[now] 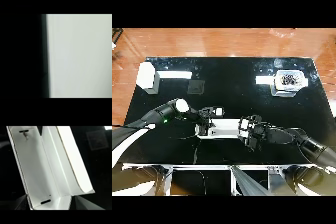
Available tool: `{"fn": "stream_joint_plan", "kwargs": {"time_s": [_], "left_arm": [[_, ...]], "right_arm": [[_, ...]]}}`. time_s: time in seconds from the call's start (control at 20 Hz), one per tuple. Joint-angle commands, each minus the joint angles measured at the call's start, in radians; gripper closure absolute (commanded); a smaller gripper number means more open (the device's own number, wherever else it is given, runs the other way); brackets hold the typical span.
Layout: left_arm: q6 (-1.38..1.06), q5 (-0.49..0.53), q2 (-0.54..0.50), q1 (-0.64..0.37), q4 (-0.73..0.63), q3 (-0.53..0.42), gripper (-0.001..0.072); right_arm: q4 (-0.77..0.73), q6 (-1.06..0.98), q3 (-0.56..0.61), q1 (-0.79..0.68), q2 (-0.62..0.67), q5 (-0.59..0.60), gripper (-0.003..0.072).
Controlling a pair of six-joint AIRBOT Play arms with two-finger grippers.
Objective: Fold the box and place the chain.
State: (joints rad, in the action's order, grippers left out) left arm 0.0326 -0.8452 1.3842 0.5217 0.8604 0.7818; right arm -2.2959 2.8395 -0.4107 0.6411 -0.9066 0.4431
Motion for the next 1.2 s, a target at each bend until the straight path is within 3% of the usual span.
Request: {"fn": "stream_joint_plan", "kwargs": {"time_s": [0.0,0.25,0.6,1.15], "left_arm": [[0.0,0.003,0.0,0.0,-0.001,0.001,0.0697],[0.001,0.004,0.0,0.0,-0.001,0.001,0.0698],[0.002,0.005,-0.001,0.001,-0.001,0.001,0.0697],[0.053,-0.027,-0.001,0.023,0.0,0.001,0.0698]], "right_arm": [[-0.001,0.044,-0.014,-0.002,-0.029,0.022,-0.0016],[-0.022,0.045,-0.063,-0.029,-0.083,0.032,-0.0016],[-0.185,0.147,-0.063,-0.098,-0.083,0.185,-0.0016],[-0.177,0.147,-0.063,-0.093,-0.19,0.189,-0.0015]]}}
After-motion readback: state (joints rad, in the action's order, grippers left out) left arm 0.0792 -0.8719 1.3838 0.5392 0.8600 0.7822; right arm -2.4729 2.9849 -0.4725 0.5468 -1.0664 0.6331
